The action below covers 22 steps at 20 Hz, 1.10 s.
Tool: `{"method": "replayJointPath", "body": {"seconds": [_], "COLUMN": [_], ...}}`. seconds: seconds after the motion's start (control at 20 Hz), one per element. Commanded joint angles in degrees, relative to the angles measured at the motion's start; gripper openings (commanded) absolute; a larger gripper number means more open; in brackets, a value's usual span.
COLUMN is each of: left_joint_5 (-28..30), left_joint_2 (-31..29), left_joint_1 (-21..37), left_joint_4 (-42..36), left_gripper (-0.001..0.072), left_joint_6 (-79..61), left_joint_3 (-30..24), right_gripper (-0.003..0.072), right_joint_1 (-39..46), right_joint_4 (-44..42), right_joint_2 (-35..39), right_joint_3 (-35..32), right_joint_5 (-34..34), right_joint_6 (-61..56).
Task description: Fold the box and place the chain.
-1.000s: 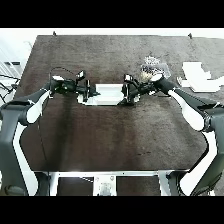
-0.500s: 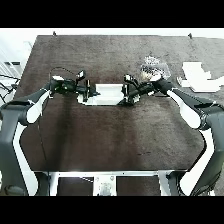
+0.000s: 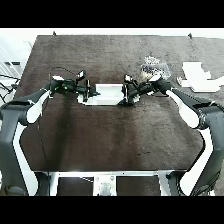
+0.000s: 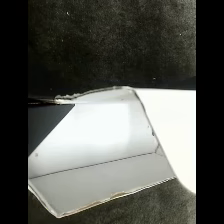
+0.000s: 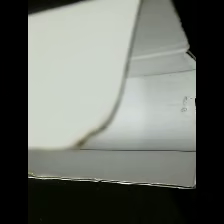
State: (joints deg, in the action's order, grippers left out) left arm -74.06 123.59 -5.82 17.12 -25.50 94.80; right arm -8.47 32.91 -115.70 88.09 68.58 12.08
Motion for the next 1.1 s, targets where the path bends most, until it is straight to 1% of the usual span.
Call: {"method": "replayJointPath", "body": {"seconds": [0.0,0.9,0.95,1.0,1.05], "left_joint_5": [0.0,0.04,0.04,0.04,0.02], "left_joint_2": [0.0,0.0,-0.02,0.0,-0.02], "left_joint_1": [0.04,0.04,0.04,0.04,0.04], "left_joint_4": [0.02,0.02,0.02,0.02,0.02], "left_gripper": [0.002,0.002,0.002,0.002,0.002], "left_joint_6": [-0.02,-0.02,-0.02,-0.02,-0.02], "left_joint_3": [0.02,0.02,0.02,0.02,0.02], "right_gripper": [0.0687,0.0661,0.0562,0.051,0.0502], "right_joint_1": [-0.04,-0.85,-0.85,-0.85,-0.85], "right_joint_4": [0.26,0.13,0.15,0.15,0.11], "right_joint_2": [-0.42,-0.68,-0.68,-0.68,-0.68], "right_joint_3": [0.09,0.5,0.5,0.5,0.5], "right_joint_5": [-0.13,-1.29,-1.33,-1.53,-1.68], "right_joint_6": [0.37,0.68,1.2,2.25,2.82]}}
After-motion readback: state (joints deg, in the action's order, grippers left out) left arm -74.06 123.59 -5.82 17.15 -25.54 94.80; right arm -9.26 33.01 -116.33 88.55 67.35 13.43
